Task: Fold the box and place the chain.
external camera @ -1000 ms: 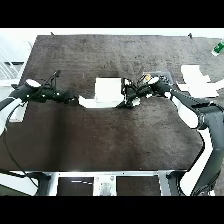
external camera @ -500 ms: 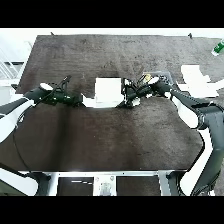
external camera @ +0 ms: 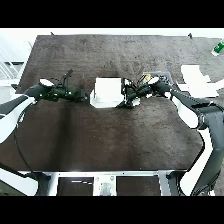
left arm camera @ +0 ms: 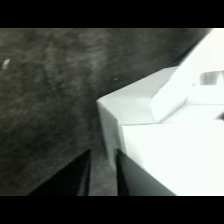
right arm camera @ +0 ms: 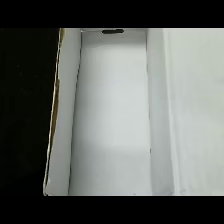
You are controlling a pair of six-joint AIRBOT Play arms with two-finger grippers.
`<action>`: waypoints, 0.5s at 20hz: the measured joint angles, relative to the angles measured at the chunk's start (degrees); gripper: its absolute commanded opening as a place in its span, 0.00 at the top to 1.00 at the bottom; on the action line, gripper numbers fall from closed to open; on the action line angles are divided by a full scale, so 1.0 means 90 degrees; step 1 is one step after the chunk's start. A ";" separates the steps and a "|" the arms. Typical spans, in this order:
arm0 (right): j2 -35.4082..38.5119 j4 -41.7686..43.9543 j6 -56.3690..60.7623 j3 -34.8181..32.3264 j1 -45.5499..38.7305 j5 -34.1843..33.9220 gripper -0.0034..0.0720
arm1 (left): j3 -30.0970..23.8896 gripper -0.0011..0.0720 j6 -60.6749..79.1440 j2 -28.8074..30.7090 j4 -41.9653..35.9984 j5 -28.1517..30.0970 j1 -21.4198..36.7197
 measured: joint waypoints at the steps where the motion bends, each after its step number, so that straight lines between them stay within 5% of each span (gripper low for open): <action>1: 0.0000 -0.0002 -0.0002 0.0000 0.0000 0.0002 0.39 | 0.0022 0.64 0.0039 0.0002 -0.0046 -0.0039 0.0000; 2: 0.0000 0.0000 -0.0002 0.0000 0.0000 0.0002 0.39 | 0.0039 0.49 0.0100 0.0005 -0.0114 -0.0075 0.0000; 10: 0.0000 -0.0002 -0.0002 0.0000 0.0000 0.0000 0.39 | 0.0070 0.48 0.0335 0.0005 -0.0602 -0.0420 -0.0002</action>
